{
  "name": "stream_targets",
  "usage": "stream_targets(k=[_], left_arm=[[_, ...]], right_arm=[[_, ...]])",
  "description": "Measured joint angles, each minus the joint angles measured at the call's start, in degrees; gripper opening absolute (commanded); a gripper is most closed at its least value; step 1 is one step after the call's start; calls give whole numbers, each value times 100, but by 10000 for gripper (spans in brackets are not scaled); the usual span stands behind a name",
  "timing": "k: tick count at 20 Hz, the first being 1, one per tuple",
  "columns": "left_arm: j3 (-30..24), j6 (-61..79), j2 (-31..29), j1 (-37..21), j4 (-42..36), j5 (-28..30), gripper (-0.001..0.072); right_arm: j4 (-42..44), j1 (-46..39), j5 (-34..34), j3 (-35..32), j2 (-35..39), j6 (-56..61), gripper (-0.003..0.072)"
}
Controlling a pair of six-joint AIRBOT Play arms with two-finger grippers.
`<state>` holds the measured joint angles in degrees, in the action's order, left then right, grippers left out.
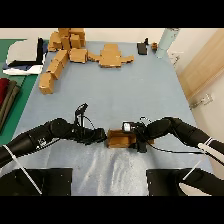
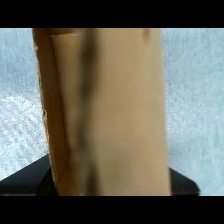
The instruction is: Fold the box.
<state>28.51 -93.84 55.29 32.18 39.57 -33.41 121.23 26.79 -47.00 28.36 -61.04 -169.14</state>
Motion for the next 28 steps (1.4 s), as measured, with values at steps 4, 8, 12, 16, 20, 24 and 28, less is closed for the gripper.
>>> stream_targets(k=[4,8,12,16,20,24,28], left_arm=[[0,39,17,0,-61,-63,287],[0,63,17,-111,-39,-127,314],[0,92,17,-291,-39,-232,315],[33,236,17,-352,-87,-424,316],[109,413,4,-363,-129,-555,316],[136,951,2,-363,-511,-619,542],[142,1294,31,-363,-750,-654,540]], right_arm=[[0,0,0,0,0,0,438],[0,0,0,0,0,0,438],[0,0,0,0,0,0,438],[0,0,0,0,0,0,438],[0,0,0,0,0,0,438],[0,0,0,0,0,0,438],[0,0,-2,0,0,0,438]])
